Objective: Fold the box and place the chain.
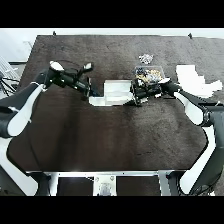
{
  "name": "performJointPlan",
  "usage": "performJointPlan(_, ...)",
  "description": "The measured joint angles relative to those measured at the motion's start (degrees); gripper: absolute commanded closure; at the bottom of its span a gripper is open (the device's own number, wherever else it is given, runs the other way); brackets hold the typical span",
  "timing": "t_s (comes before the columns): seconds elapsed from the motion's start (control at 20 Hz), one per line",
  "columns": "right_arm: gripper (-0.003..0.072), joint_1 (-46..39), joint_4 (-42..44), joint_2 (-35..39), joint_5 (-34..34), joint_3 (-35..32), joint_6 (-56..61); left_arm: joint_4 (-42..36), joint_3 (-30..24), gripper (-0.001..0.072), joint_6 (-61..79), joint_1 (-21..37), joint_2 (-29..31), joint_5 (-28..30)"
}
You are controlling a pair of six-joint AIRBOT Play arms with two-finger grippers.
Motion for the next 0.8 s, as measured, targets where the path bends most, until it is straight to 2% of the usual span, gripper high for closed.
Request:
performJointPlan(0.2, 0.0099, 0.00, -0.02, 0.00, 0.02, 0.00, -0.02, -0.72, -3.32, 0.0695, -12.20, 1.36, 7.02, 5.22)
performJointPlan(0.5, 0.0099, 0.00, -0.02, 0.00, 0.04, 0.00, -0.02, -0.59, -18.14, 0.0692, -30.69, 3.56, 18.47, 17.16)
performJointPlan(0.8, 0.0099, 0.00, -0.02, 0.00, 0.04, 0.00, -0.02, -0.52, -27.89, 0.0689, -41.86, 4.28, 21.92, 22.71)
